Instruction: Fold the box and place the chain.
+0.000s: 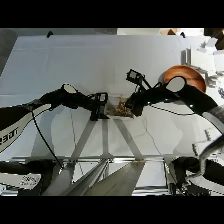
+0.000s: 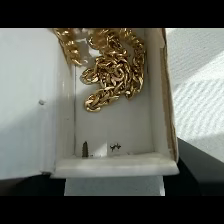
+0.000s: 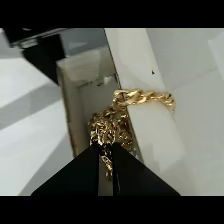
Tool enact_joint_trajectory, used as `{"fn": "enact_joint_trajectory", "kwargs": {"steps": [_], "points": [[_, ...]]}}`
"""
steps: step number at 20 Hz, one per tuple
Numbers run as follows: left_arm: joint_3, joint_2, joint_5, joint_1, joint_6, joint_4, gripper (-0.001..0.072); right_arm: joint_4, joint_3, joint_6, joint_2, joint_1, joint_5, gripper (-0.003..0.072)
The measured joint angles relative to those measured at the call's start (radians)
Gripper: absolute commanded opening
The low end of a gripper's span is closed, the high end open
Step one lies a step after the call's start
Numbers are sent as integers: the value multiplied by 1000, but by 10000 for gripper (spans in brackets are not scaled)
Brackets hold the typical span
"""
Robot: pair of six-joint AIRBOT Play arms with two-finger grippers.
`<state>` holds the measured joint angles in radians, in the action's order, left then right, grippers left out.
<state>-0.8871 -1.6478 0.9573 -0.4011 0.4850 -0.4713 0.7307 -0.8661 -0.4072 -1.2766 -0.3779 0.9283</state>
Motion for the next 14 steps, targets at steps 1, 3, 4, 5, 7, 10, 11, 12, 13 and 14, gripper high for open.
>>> {"fn": "enact_joint_trajectory", "kwargs": {"steps": [1, 3, 4, 5, 7, 10, 11, 12, 13, 14], "points": [[0, 0, 0, 0, 0, 0, 393, 0, 0, -2, -7, -9, -11, 133], [0, 0, 0, 0, 0, 0, 393, 0, 0, -6, -14, -21, -28, 245], [0, 0, 0, 0, 0, 0, 393, 0, 0, -14, -17, -24, -32, 278], [0, 0, 0, 0, 0, 0, 393, 0, 0, -24, -18, -27, -39, 305], [0, 0, 0, 0, 0, 0, 393, 0, 0, -54, -21, -31, -45, 305], [0, 0, 0, 0, 0, 0, 393, -4, 0, -132, -22, -33, -62, 305], [0, 0, 0, 0, 0, 0, 393, -8, 0, -166, -22, -33, -70, 305], [0, 0, 0, 0, 0, 0, 393, -16, 0, -195, -22, -33, -79, 304], [0, 0, 0, 0, 0, 0, 393, -30, 0, -216, -22, -33, -87, 304], [0, 0, 0, 0, 0, 0, 393, -46, 0, -229, -22, -33, -97, 304]]}}
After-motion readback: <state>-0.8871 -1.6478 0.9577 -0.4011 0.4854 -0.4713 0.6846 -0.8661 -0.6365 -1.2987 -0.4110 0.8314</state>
